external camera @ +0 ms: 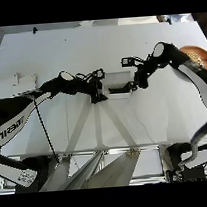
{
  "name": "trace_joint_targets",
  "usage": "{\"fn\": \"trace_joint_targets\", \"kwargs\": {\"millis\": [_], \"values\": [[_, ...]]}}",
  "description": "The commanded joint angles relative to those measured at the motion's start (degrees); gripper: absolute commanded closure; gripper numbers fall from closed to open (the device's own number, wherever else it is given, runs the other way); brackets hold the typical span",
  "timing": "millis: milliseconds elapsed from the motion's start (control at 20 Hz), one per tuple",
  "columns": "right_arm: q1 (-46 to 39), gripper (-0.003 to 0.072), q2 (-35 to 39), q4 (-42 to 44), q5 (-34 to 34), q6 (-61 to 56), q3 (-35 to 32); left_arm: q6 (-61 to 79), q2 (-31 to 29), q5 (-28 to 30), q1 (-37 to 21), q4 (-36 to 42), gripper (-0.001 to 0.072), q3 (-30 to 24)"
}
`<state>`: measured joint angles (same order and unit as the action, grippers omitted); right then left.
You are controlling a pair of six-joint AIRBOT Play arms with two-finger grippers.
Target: Fold the box and place the chain.
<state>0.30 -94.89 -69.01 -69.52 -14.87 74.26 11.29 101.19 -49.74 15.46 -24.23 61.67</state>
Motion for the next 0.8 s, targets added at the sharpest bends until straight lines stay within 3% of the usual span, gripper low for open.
{"fn": "trace_joint_targets", "kwargs": {"millis": [0, 350, 600, 750], "values": [[0.0, 0.0677, 3.7, -0.9, -0.3, -1.5, 0.0, 0.0, 0.0, 0.0, 0.0, 0.0, 0.0691, 0.0], [0.7, 0.0677, 13.6, 13.2, -3.8, -1.4, 0.0, 0.0, 0.0, 0.0, 0.0, 0.0, 0.0691, 0.0], [6.2, 0.0677, 14.6, 14.2, -3.1, -1.4, 0.0, 0.0, 0.0, 0.0, 0.0, 0.0, 0.0691, 0.0], [10.8, 0.0676, 14.6, 13.7, 0.9, -1.4, 0.0, 0.0, 0.0, 0.0, 0.0, 0.0, 0.0691, 0.0]]}}
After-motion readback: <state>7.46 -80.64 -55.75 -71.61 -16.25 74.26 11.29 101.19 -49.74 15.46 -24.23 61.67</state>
